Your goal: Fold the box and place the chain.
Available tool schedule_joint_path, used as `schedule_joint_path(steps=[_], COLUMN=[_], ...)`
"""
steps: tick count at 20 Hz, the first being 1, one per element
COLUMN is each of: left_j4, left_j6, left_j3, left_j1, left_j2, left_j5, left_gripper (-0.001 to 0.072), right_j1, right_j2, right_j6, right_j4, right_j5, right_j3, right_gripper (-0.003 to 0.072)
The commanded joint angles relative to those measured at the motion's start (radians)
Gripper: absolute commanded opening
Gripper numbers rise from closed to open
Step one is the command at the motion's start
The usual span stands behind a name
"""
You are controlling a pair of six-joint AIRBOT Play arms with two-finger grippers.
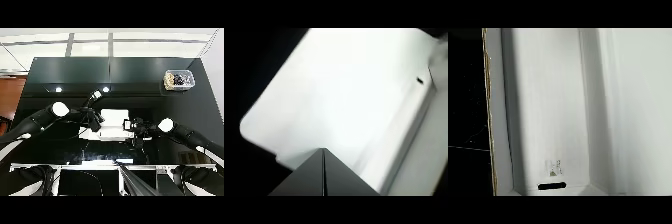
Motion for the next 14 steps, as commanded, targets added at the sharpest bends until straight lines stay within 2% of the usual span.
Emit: schedule_joint_path(steps=[1, 3, 6, 7, 8, 9, 11, 14], left_j4=[0.381, 0.42, 0.282, 0.234, 0.203, 0.188, 0.138, 0.082], left_j6=[-0.201, -0.219, -0.017, 0.056, 0.137, 0.206, 0.287, 0.369], left_j3=[0.047, 0.016, -0.105, -0.15, -0.193, -0.227, -0.273, -0.278], left_j1=[0.056, 0.145, 0.221, 0.217, 0.206, 0.19, 0.139, 0.025], left_j2=[0.124, 0.226, 0.331, 0.343, 0.342, 0.337, 0.327, 0.286], left_j5=[-0.098, -0.142, -0.197, -0.198, -0.183, -0.143, -0.047, 0.019], left_gripper=[0.0027, 0.0027, 0.0032, 0.0076, 0.0357, 0.072, 0.0708, 0.0707], right_j1=[0.0, 0.0, 0.0, 0.0, 0.0, 0.0, 0.0, 0.0], right_j2=[-0.001, -0.001, -0.001, -0.001, -0.001, -0.001, -0.001, -0.001], right_j6=[0.001, 0.001, 0.001, 0.001, 0.001, 0.0, 0.0, 0.0], right_j4=[0.0, 0.0, 0.0, 0.0, 0.0, 0.0, 0.0, 0.0], right_j5=[0.0, 0.0, 0.0, 0.0, 0.0, 0.0, 0.0, 0.0], right_j3=[-0.001, -0.001, -0.001, -0.001, -0.001, -0.001, -0.001, -0.001], right_gripper=[0.0433, 0.0434, 0.0433, 0.0434, 0.0434, 0.0434, 0.0433, 0.0434])
